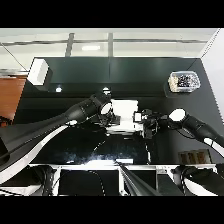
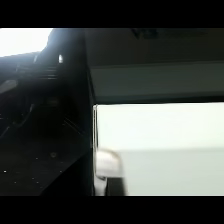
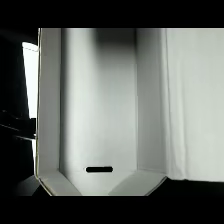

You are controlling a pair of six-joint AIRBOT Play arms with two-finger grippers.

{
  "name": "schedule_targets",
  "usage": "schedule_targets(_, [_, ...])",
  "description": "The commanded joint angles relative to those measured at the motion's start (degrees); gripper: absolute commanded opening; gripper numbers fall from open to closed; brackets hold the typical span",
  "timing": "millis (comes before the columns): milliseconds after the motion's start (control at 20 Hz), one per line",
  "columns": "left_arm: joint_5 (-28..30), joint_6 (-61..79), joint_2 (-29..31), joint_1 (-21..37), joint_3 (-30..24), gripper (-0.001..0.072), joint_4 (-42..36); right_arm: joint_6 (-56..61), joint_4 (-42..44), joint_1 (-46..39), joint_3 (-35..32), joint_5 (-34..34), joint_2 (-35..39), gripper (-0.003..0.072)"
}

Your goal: Fold the box and place the chain.

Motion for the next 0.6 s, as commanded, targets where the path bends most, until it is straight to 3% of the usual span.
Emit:
schedule_targets(0, [-0.52, 0.04, 0.04, 0.09, 0.02, 0.0024, 0.15, 2.93, -4.79, 0.00, 0.28, 0.90, 1.11, 0.0673])
schedule_targets(550, [-1.29, 0.02, 0.04, 0.07, 0.02, 0.0024, 0.39, 4.63, -5.27, -0.94, 0.28, 2.32, 4.00, 0.0671])
